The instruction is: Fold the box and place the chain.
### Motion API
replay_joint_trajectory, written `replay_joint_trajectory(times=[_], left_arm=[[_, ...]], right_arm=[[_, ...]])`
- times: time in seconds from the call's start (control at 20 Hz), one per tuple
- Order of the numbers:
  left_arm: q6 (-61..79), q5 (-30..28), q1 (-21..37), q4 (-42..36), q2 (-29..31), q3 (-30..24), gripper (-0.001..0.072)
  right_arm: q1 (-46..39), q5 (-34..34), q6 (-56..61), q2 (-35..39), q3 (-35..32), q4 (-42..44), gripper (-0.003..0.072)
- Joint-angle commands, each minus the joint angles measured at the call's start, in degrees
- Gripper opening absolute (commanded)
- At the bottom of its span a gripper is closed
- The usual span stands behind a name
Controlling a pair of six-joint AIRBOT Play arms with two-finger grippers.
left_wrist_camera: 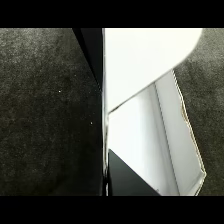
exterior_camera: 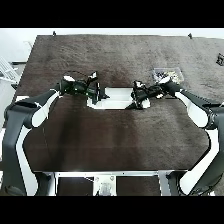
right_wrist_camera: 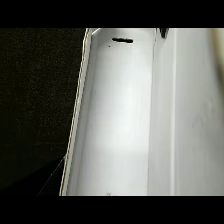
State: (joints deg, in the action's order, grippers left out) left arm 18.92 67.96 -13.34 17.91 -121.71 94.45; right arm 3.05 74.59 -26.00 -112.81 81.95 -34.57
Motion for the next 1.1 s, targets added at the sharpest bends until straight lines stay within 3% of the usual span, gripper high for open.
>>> replay_joint_trajectory(times=[0.0,0.8,0.85,0.9,1.05], left_arm=[[0.0,-0.02,0.07,0.02,0.02,0.02,0.0023],[0.04,-0.11,0.09,-2.21,0.02,0.02,0.0025],[0.09,-0.09,0.09,-2.95,0.02,0.02,0.0145],[0.07,-0.02,0.09,-3.82,0.02,0.02,0.0375],[0.13,0.04,0.09,-6.91,0.09,0.02,0.0352]], right_arm=[[0.04,0.02,0.02,-0.04,-0.02,0.0,0.0557],[0.07,0.02,0.02,-0.04,-0.02,0.02,0.0557],[0.07,0.04,0.02,-0.04,-0.02,0.02,0.0557],[0.07,0.02,0.02,-0.04,-0.02,0.02,0.0557],[0.07,0.02,0.02,-0.04,-0.02,0.02,0.0557]])
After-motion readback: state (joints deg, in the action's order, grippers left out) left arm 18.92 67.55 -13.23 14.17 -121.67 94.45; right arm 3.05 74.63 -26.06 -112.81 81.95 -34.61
